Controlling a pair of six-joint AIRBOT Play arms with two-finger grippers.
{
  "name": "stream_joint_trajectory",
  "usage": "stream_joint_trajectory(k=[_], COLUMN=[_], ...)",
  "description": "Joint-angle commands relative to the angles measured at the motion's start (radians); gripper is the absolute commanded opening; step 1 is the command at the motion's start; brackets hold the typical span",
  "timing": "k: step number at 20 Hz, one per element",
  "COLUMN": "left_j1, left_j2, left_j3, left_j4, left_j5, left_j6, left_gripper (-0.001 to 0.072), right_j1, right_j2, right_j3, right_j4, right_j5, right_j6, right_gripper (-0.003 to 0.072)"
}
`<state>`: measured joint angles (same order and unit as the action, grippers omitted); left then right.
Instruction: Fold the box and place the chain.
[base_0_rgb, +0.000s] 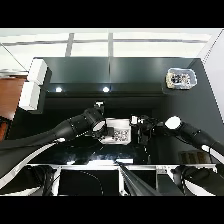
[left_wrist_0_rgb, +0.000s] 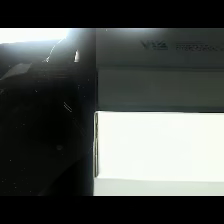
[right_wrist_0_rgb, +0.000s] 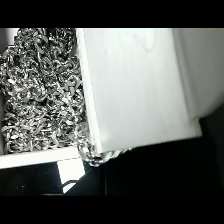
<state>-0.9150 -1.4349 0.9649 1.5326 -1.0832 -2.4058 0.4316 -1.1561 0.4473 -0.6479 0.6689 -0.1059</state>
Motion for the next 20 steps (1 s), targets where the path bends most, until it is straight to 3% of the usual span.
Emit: stream_joint_trajectory(k=[1,9,10,11,12,15,16,18,20], left_j1=[0.000,0.000,0.000,0.000,0.000,0.000,0.000,0.000,0.000], left_j2=[-0.001,-0.001,-0.001,-0.001,-0.001,-0.001,-0.001,-0.001,-0.001], left_j3=[0.000,0.000,0.000,0.000,0.000,0.000,0.000,0.000,0.000], left_j4=[0.000,0.000,0.000,0.000,0.000,0.000,0.000,0.000,0.000], left_j5=[0.000,0.000,0.000,0.000,0.000,0.000,0.000,0.000,0.001], left_j6=[0.000,0.000,0.000,0.000,0.000,0.000,0.000,0.000,0.000], left_gripper=[0.0031,0.0031,0.0031,0.0031,0.0031,0.0031,0.0031,0.0030,0.0031], right_j1=[-0.002,-0.002,-0.002,-0.002,-0.002,-0.002,-0.001,0.000,0.000], right_j2=[0.000,0.045,0.045,0.045,0.045,0.045,0.045,0.045,0.045], right_j3=[-0.001,-0.001,-0.001,-0.001,-0.001,-0.001,-0.001,-0.001,-0.001], right_j4=[-0.003,-0.021,-0.027,-0.027,-0.026,-0.020,-0.010,0.024,0.044], right_j5=[0.012,0.042,0.041,0.037,0.037,0.040,0.046,0.047,0.046], right_j6=[0.000,0.018,0.036,0.042,0.042,0.042,0.042,0.030,0.000], right_gripper=[0.0035,0.0036,0.0075,0.0337,0.0379,0.0377,0.0359,0.0243,0.0243])
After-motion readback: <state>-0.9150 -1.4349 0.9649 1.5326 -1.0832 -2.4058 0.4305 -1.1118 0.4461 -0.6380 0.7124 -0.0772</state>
